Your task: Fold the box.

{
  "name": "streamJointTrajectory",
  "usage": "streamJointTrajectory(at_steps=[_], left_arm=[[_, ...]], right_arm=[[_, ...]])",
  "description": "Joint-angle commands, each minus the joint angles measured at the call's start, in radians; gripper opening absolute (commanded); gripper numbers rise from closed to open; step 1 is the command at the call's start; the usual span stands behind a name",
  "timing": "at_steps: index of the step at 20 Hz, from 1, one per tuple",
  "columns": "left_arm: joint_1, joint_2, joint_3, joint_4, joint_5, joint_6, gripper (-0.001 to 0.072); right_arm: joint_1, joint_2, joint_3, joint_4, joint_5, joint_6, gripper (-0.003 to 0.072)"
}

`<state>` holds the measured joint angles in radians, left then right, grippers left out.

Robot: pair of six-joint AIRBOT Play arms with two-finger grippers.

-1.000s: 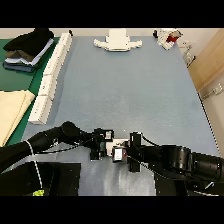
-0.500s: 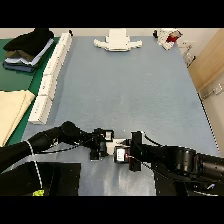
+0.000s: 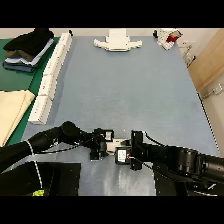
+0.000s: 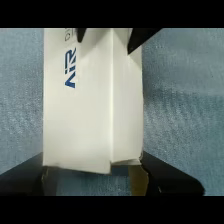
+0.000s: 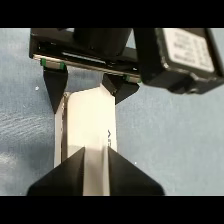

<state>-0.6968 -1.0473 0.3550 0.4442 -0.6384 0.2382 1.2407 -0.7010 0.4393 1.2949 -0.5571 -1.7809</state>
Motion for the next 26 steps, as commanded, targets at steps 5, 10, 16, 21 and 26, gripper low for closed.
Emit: streamJointTrajectory(at_steps=[5, 10, 16, 21, 26], left_arm=[[0.000, 0.000, 0.000, 0.000, 0.000, 0.001, 0.0353], [0.000, 0.000, 0.000, 0.000, 0.000, 0.001, 0.0354], [0.000, 0.000, 0.000, 0.000, 0.000, 0.001, 0.0353], [0.000, 0.000, 0.000, 0.000, 0.000, 0.001, 0.0354], [0.000, 0.000, 0.000, 0.000, 0.000, 0.001, 0.0353]], right_arm=[[0.000, -0.054, 0.000, 0.029, -0.001, 0.000, 0.0158], [0.001, -0.057, 0.000, 0.068, -0.016, 0.000, 0.0157], [0.001, -0.055, 0.000, 0.100, -0.045, -0.011, 0.0163], [0.001, -0.008, 0.000, 0.101, -0.042, -0.011, 0.0368], [0.000, 0.035, 0.000, 0.138, -0.042, 0.002, 0.0365]])
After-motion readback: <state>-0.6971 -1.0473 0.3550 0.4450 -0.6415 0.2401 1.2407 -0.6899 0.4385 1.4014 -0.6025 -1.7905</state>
